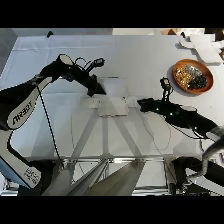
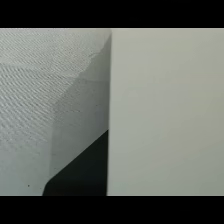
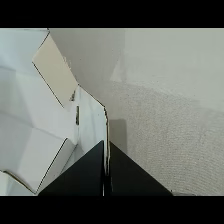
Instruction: Fold the box and place the chain.
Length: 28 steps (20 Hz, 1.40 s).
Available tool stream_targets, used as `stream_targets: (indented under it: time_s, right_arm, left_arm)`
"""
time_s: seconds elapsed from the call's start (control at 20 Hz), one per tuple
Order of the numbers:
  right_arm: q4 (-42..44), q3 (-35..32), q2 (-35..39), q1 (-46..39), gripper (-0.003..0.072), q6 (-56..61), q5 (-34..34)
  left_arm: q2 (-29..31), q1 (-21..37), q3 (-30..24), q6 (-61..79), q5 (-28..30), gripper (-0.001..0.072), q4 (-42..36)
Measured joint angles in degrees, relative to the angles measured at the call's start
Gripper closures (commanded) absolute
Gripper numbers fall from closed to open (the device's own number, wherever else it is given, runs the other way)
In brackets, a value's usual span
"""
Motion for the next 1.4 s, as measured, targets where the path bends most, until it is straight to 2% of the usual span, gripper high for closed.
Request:
stream_targets:
  time_s: [0.8, 0.85, 0.95, 1.2, 1.4]
  right_arm:
    - [0.0, 0.0, 0.0, 0.0, 0.0669, 0.0, 0.2]
    - [0.0, 0.0, 0.0, 0.0, 0.0573, 0.1, 0.2]
    - [0.2, 0.1, 0.0, 0.0, 0.0203, 0.3, 0.9]
    - [0.5, 0.6, 3.0, -1.0, 0.0195, 1.2, 1.4]
    - [-0.6, 0.7, 9.9, -6.6, 0.0213, 1.6, 1.6]
  left_arm:
    - [0.0, 0.0, 0.0, 0.4, -0.2, 0.0699, -0.4]
    - [0.0, 0.0, 0.0, 0.4, -0.1, 0.0699, -0.4]
    - [0.0, 0.0, 0.0, 0.4, 0.0, 0.0702, -0.6]
    - [2.8, 0.2, 0.0, -0.2, 0.4, 0.0703, 2.1]
    - [10.4, 1.5, 0.0, -6.8, -0.4, 0.0709, 8.9]
